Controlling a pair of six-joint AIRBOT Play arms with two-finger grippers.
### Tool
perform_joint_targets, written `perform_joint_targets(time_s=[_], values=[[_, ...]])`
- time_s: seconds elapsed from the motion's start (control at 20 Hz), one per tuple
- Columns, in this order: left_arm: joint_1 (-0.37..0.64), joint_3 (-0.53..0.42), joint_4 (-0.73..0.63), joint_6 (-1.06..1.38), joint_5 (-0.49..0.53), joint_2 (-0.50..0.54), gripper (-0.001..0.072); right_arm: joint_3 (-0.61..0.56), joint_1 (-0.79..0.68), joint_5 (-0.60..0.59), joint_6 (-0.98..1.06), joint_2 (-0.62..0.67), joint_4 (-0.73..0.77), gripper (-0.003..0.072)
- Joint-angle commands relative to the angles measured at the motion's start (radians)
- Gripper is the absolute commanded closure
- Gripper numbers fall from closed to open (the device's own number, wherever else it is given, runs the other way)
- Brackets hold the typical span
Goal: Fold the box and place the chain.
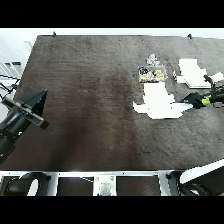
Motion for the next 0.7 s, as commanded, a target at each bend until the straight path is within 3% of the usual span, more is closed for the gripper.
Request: perform_joint_targets(time_s=[0.0,0.1,0.2,0.4,0.65], values=[[0.001,0.000,0.000,0.000,0.000,0.000,0.0688,-0.015,0.006,-0.002,-0.024,-0.037,0.029,0.0113],[0.001,0.000,0.000,0.000,0.000,0.000,0.0688,-0.049,0.006,-0.003,-0.081,-0.039,0.108,0.0524],[0.001,0.000,0.000,0.000,0.000,0.000,0.0688,-0.070,0.005,0.002,-0.100,-0.039,0.150,0.0679],[0.001,0.000,0.000,0.000,0.000,0.000,0.0687,-0.150,0.006,0.084,-0.123,-0.023,0.254,0.0683],[0.001,0.000,0.000,0.000,0.000,0.000,0.0688,-0.397,0.080,0.011,-0.206,0.087,0.471,0.0684]])
